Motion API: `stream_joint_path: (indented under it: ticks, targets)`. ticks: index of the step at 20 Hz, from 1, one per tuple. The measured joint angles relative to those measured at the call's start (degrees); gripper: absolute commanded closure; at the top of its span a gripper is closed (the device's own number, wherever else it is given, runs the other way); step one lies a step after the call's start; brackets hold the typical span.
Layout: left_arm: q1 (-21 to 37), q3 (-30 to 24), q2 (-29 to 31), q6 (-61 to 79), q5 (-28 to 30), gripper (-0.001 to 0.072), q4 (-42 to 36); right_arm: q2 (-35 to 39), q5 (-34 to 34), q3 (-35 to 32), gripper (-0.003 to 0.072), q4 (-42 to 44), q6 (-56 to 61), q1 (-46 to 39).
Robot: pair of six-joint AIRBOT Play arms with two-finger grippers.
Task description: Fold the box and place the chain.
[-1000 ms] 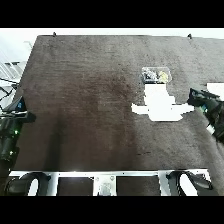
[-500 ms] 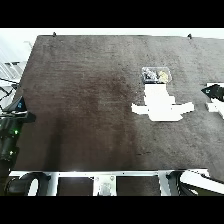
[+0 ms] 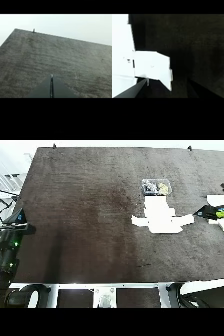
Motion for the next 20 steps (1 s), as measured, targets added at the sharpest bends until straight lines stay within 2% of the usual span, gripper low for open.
stream_joint_path:
  ticks: [5, 11, 12, 14, 15, 16, 17, 18, 19, 20]
  targets:
    - [0.0, 0.0, 0.0, 0.0, 0.0, 0.0689, 0.0, -6.6, 3.2, 2.9, 0.0136, -1.2, 0.1, 2.6]
    - [0.0, 0.0, 0.0, 0.0, 0.0, 0.0688, 0.0, -10.0, 7.4, 3.6, 0.0142, 1.7, -1.0, 3.3]
    - [0.0, 0.0, 0.0, 0.0, 0.0, 0.0688, 0.0, -10.3, 8.0, 3.6, 0.0202, 2.5, -1.0, 3.4]
    - [0.0, 0.0, 0.0, 0.0, 0.0, 0.0688, 0.0, -11.0, 8.7, 3.5, 0.0271, 4.3, -1.2, 3.5]
    - [0.0, 0.0, 0.0, 0.0, 0.0, 0.0688, 0.0, -11.3, 9.1, 3.5, 0.0283, 5.2, -1.3, 3.5]
    - [0.0, 0.0, 0.0, 0.0, 0.0, 0.0689, 0.0, -11.5, 9.5, 3.5, 0.0334, 5.7, -1.4, 3.5]
    - [0.0, 0.0, 0.0, 0.0, 0.0, 0.0688, 0.0, -11.7, 9.9, 3.4, 0.0454, 6.3, -1.4, 3.5]
    - [0.0, 0.0, 0.0, 0.0, 0.0, 0.0689, 0.0, -11.8, 10.2, 3.4, 0.0619, 6.7, -1.6, 3.5]
    - [0.0, 0.0, 0.0, 0.0, 0.0, 0.0689, 0.0, -12.0, 10.8, 3.3, 0.0669, 7.5, -1.9, 3.5]
    - [0.0, 0.0, 0.0, 0.0, 0.0, 0.0689, 0.0, -12.0, 11.6, 3.3, 0.0670, 8.5, -2.2, 3.5]
